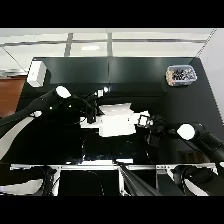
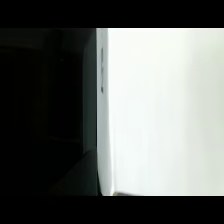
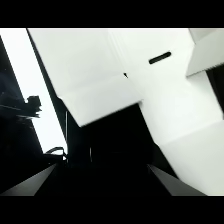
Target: Fold the box and place the chain.
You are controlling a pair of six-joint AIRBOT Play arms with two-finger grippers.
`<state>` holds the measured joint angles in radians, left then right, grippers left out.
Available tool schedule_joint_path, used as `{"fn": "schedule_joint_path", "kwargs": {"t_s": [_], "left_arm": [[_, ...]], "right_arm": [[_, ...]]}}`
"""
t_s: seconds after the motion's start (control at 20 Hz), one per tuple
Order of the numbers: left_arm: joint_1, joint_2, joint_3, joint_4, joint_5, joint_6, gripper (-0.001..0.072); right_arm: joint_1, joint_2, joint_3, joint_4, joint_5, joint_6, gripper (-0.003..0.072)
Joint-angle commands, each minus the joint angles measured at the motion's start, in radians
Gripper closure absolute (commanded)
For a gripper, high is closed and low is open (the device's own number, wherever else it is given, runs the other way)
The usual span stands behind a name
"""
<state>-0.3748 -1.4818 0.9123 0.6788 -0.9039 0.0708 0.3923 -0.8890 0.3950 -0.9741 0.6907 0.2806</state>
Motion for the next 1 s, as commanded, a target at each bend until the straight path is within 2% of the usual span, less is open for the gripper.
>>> {"fn": "schedule_joint_path", "kwargs": {"t_s": [0.0, 0.1, 0.15, 0.3, 0.5, 0.7, 0.95], "left_arm": [[0.0, 0.003, -0.008, -0.002, 0.016, 0.031, 0.0684], [0.0, 0.003, -0.008, -0.002, 0.016, 0.031, 0.0684], [0.0, 0.003, -0.008, -0.003, 0.016, 0.031, 0.0684], [0.0, 0.003, -0.008, -0.003, 0.003, 0.031, 0.0684], [0.0, 0.003, -0.008, -0.003, 0.006, 0.031, 0.0684], [0.0, 0.003, -0.008, -0.003, 0.006, 0.031, 0.0684], [0.0, 0.003, -0.008, -0.003, 0.004, 0.031, 0.0683]], "right_arm": [[0.032, -0.035, -0.005, 0.079, -0.024, -0.093, 0.0082], [0.041, -0.045, -0.005, 0.114, -0.025, -0.095, 0.0073], [0.043, -0.05, -0.005, 0.137, -0.022, -0.095, -0.0022], [0.071, -0.056, -0.004, 0.158, -0.032, -0.137, -0.0022], [0.097, -0.112, -0.004, 0.159, -0.169, -0.246, -0.0021], [0.097, -0.146, 0.014, 0.242, -0.196, -0.377, -0.002], [0.096, -0.146, 0.019, 0.29, -0.244, -0.394, -0.0014]]}}
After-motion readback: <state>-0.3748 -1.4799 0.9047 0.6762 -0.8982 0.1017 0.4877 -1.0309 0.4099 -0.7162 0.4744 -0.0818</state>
